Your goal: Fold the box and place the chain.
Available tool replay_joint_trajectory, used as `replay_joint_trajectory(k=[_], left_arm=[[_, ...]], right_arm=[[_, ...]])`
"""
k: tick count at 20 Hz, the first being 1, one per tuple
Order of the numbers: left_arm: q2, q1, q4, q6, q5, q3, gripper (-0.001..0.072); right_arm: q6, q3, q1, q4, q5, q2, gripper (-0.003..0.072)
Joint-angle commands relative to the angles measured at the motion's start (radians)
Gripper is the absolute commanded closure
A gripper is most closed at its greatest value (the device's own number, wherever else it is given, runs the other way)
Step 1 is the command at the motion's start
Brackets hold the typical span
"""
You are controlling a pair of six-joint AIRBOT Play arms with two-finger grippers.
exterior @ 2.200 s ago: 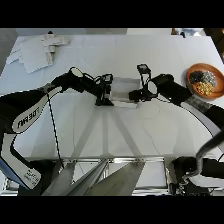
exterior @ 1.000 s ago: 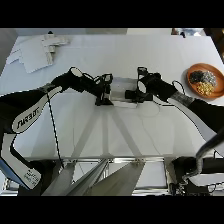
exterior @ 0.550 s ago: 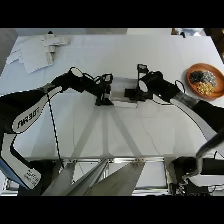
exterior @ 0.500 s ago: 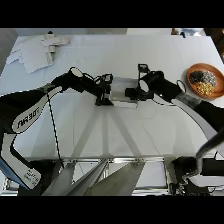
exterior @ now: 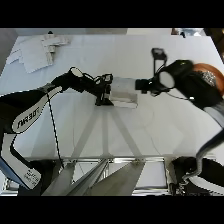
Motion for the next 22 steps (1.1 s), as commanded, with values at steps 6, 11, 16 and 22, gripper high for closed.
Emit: replay_joint_trajectory(k=[6, 11, 16, 22], left_arm=[[0.000, 0.000, 0.000, 0.000, 0.000, 0.000, 0.0316], [0.000, 0.000, 0.000, 0.000, 0.000, 0.000, 0.0316], [0.000, 0.000, 0.000, 0.000, 0.000, 0.000, 0.0316], [0.000, 0.000, 0.000, 0.000, 0.000, 0.000, 0.0316]], right_arm=[[-0.415, 0.001, -0.430, -0.204, -0.007, 0.119, 0.0289], [-0.523, 0.001, -0.772, -0.048, -0.154, 0.092, 0.0232], [-0.576, 0.002, -0.946, -0.038, -0.215, -0.057, 0.0232], [-0.576, 0.066, -0.964, 0.008, -0.291, -0.304, 0.0235]])
